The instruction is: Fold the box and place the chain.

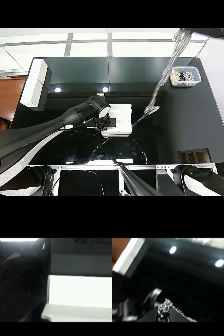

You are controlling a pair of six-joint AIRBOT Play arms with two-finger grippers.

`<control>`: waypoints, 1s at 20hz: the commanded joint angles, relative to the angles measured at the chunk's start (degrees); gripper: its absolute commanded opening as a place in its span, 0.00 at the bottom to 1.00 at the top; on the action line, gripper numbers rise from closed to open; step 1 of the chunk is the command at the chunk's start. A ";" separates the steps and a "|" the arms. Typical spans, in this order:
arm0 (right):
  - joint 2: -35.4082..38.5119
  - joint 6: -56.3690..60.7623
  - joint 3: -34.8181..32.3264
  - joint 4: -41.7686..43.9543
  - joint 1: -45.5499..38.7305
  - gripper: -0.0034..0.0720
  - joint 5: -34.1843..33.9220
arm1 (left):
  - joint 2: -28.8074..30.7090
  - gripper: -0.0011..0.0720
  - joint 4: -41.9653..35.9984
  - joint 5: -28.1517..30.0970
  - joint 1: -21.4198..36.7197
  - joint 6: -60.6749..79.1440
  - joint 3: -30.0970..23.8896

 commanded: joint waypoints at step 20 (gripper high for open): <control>0.04 -3.30 -32.92 4.33 15.26 0.06 -11.65 | -0.04 0.05 0.02 0.09 -0.02 0.00 0.07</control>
